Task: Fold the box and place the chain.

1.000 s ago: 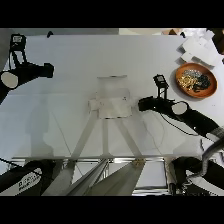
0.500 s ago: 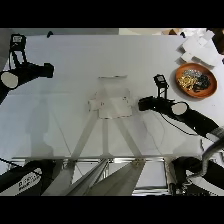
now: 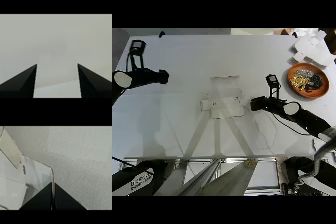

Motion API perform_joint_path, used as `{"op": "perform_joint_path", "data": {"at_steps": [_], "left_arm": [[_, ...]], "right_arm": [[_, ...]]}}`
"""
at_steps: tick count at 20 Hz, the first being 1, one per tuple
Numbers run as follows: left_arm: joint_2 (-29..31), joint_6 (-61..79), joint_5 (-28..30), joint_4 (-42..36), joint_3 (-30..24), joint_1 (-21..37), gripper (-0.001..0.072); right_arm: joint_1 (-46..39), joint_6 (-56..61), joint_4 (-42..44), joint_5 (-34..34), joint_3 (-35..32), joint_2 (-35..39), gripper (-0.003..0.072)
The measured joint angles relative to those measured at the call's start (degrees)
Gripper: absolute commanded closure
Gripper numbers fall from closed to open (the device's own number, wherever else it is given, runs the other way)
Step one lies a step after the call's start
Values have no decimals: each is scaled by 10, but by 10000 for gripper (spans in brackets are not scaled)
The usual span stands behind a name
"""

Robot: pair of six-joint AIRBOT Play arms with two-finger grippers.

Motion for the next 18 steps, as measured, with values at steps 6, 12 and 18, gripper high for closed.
{"op": "perform_joint_path", "data": {"at_steps": [6,12,18], "left_arm": [[-86,138,-127,-43,87,-49,53],[-218,299,-310,-235,264,-59,13],[-316,385,-402,-400,327,-80,13]], "right_arm": [[0,0,0,0,0,0,678],[0,0,0,0,0,0,678],[0,0,0,0,0,0,678]]}}
